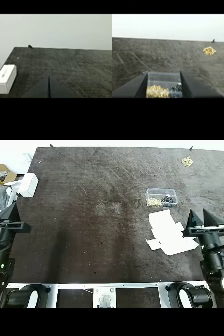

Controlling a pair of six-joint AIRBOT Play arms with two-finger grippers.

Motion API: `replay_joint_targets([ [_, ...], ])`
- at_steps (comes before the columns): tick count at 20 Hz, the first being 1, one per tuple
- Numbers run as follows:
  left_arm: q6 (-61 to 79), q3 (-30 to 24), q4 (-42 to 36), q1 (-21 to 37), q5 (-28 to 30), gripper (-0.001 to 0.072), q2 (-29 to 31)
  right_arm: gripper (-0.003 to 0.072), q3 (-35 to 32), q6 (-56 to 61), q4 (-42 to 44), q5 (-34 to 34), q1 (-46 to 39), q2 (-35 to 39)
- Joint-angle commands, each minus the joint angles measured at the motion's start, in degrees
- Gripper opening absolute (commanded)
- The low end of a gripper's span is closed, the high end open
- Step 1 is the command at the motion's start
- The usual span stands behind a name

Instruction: Fold the box and place the chain.

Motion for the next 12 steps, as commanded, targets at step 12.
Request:
replay_joint_targets([
  [12,0.0,-0.04,0.02,0.0,0.02,0.0011,0.0,0.0492,41.48,37.53,-31.19,50.8,-33.55,-54.77],
])
